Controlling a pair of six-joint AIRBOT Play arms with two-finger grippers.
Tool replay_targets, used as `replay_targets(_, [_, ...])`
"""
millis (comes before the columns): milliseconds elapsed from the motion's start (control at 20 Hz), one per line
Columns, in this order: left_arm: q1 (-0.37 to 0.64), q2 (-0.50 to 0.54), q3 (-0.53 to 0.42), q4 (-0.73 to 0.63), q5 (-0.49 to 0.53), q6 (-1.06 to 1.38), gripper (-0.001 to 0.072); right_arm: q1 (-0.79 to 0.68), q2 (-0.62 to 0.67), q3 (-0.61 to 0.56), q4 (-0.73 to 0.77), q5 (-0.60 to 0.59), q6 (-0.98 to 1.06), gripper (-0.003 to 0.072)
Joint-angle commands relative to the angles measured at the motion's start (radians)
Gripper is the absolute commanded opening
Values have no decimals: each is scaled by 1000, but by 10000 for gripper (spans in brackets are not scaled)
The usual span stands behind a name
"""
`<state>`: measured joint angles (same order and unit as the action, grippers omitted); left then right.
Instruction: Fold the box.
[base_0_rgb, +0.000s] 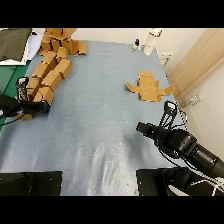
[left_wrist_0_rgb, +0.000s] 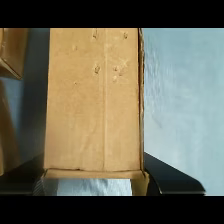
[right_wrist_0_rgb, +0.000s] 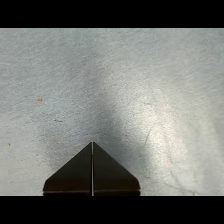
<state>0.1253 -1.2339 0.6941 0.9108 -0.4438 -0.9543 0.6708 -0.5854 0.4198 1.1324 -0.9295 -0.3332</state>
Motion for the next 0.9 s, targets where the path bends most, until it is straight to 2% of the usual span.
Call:
replay_targets(0, [5, -108, 105, -40, 15, -16, 477, 0, 1, 1, 1, 5, -1, 3])
replay_targets(200, [5, -164, 167, -64, 35, -16, 477, 0, 1, 1, -4, 5, 0, 3])
replay_targets(450, [5, -171, 168, -61, -3, -16, 480, 0, 1, 1, -11, 6, 0, 3])
replay_targets(500, [5, -171, 168, -61, -21, -15, 501, 0, 1, 1, -11, 6, 0, 3])
replay_targets(550, [5, -171, 168, -61, -35, -16, 682, 0, 1, 1, -11, 6, 0, 3])
replay_targets(850, [8, -137, 169, -57, -65, -16, 695, 0, 1, 1, 3, 6, -24, 3])
